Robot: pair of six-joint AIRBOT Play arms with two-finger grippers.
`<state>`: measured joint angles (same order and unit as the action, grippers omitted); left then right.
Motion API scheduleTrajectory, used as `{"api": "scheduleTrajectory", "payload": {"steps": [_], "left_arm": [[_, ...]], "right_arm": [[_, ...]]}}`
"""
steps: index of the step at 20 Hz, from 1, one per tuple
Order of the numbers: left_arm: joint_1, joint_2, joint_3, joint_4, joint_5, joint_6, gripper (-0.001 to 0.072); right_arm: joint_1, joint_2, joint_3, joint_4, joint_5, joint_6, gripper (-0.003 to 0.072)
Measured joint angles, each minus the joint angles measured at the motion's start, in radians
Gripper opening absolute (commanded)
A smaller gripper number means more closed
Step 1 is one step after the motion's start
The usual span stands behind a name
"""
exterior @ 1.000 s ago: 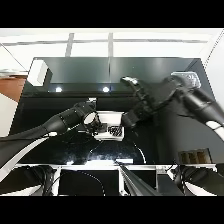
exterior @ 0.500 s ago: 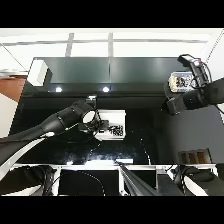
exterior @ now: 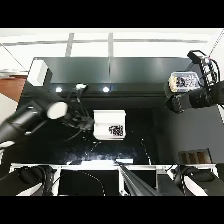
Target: Fold the box and place the chain.
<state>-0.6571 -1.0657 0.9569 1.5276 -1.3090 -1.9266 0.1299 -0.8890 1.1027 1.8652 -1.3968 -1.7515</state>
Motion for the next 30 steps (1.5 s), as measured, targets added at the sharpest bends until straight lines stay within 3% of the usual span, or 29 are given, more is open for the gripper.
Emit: {"api": "scheduleTrajectory", "payload": {"steps": [5,6,7,10,15,19,24,30], "left_arm": [[0.216,0.125,-0.046,-0.085,-0.038,0.19,0.0451],[0.264,0.137,-0.069,-0.127,-0.037,0.233,0.069],[0.304,0.145,-0.096,-0.175,-0.03,0.282,0.0712],[0.384,0.156,-0.202,-0.292,-0.001,0.472,0.0711],[0.422,0.159,-0.338,-0.362,0.104,0.803,0.0709],[0.429,0.16,-0.369,-0.385,0.24,0.999,0.0706],[0.431,0.16,-0.378,-0.425,0.418,1.059,0.0706],[0.432,0.137,-0.379,-0.446,0.512,1.223,0.0698]], "right_arm": [[-0.001,0.001,0.0,0.0,0.005,0.0,0.0551],[-0.001,0.001,0.0,0.0,0.008,0.0,0.0551],[-0.001,0.001,0.0,0.0,0.013,0.0,0.0551],[-0.001,0.001,0.0,0.0,0.029,0.0,0.0551],[-0.001,0.001,0.0,0.0,0.039,0.0,0.0551],[-0.001,0.001,0.0,0.0,0.042,0.0,0.0551],[-0.001,0.001,0.0,0.0,0.042,0.019,0.0551],[-0.001,0.001,0.0,-0.009,0.042,0.035,0.0551]]}}
